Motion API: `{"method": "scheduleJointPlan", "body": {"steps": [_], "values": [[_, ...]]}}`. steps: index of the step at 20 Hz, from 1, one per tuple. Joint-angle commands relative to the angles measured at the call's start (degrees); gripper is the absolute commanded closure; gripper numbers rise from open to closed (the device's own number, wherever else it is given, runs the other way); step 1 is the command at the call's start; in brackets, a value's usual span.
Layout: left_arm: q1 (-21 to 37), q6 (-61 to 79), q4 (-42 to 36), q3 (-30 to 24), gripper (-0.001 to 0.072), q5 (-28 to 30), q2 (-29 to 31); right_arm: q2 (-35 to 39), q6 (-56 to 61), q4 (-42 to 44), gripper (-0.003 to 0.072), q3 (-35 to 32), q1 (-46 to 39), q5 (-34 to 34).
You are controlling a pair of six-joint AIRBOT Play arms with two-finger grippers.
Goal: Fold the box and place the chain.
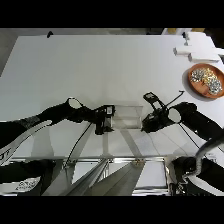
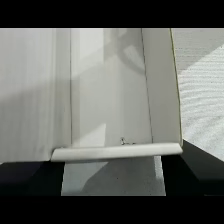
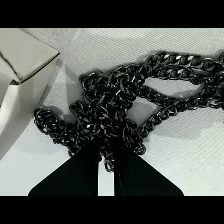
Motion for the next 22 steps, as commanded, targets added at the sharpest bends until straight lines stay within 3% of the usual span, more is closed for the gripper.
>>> {"method": "scheduleJointPlan", "body": {"steps": [1, 5, 9, 14, 18, 22], "values": [[0.04, 0.02, 0.02, 0.00, 0.0675, 0.00, 0.04, 0.46, -0.02, 0.07, 0.0664, 0.04, 0.07, 2.23], [0.04, 0.02, 0.02, 0.00, 0.0675, 0.00, 0.04, 7.28, -0.02, -0.13, 0.0664, 0.17, 0.04, 5.42], [0.04, 0.02, 0.02, 0.00, 0.0675, 0.00, 0.04, 18.88, 0.20, -0.07, 0.0664, 1.49, 0.04, 9.44], [0.04, 0.02, 0.02, 0.00, 0.0675, 0.00, 0.04, 31.32, 1.64, 2.67, 0.0664, 11.78, 0.04, 9.49], [0.04, 0.02, 0.00, 0.00, 0.0675, 0.00, 0.04, 33.14, -1.03, 11.98, 0.0664, 19.39, 0.07, 5.97], [0.04, 0.02, 0.02, 0.00, 0.0675, 0.00, 0.04, 32.74, -3.80, 16.96, 0.0664, 20.13, 0.07, 2.25]]}}
